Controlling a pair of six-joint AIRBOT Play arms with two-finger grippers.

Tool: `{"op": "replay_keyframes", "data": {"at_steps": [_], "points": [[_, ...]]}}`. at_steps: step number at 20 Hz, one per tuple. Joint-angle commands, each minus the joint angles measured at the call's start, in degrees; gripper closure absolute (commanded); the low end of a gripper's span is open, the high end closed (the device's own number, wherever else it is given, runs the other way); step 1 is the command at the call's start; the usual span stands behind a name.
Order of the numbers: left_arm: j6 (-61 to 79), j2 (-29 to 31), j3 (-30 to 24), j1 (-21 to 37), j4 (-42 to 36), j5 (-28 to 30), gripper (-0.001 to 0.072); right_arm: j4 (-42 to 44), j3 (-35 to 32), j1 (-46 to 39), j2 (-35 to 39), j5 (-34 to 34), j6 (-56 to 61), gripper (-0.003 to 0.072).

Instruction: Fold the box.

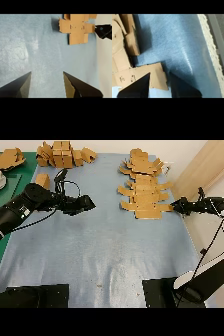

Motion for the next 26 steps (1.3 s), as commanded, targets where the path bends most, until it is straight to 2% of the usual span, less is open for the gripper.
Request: {"op": "replay_keyframes", "data": {"at_steps": [1, 6, 8, 9, 10, 11, 13, 18, 21, 26], "points": [[0.0, 0.0, 0.0, 0.0, -0.3, 0.2, 0.0105, 0.2, 0.5, 1.2, -0.6, -3.7, -0.3, 0.0326], [0.0, 0.0, 0.0, 0.0, -0.3, 0.2, 0.0106, 0.5, 0.5, 3.1, -0.6, -12.8, 0.3, 0.0344], [0.0, 0.0, 0.0, -0.1, -0.3, 0.1, 0.0106, 0.7, 0.5, 3.8, -0.5, -12.9, 0.1, 0.0426], [0.0, 0.0, 0.0, -0.1, -0.3, 0.1, 0.0106, 0.8, 0.5, 4.1, -0.5, -12.8, 0.0, 0.0442], [0.0, 0.0, 0.0, -0.1, -0.3, 0.0, 0.0105, 1.0, 0.5, 4.5, -0.4, -12.7, -0.8, 0.0528], [0.0, 0.0, 0.0, -0.1, -0.3, -0.2, 0.0106, 1.1, 0.6, 4.8, -0.3, -12.7, -1.4, 0.0548], [0.0, 0.0, 0.0, -0.1, -0.3, -0.7, 0.0106, 1.5, 0.9, 5.4, 0.5, -13.0, -2.5, 0.0683], [0.5, 0.0, -0.1, -0.1, -0.2, -0.7, 0.0106, 1.5, -0.7, 8.8, 6.0, -16.6, -2.9, 0.0688], [2.4, 0.0, -1.2, -0.1, -0.3, -1.0, 0.0106, 1.5, -10.3, 12.2, 14.4, -13.2, -2.7, 0.0688], [5.6, 0.0, -4.9, -0.1, -0.3, -3.5, 0.0107, 1.1, -35.4, 20.4, 32.2, -2.0, 0.9, 0.0688]]}}
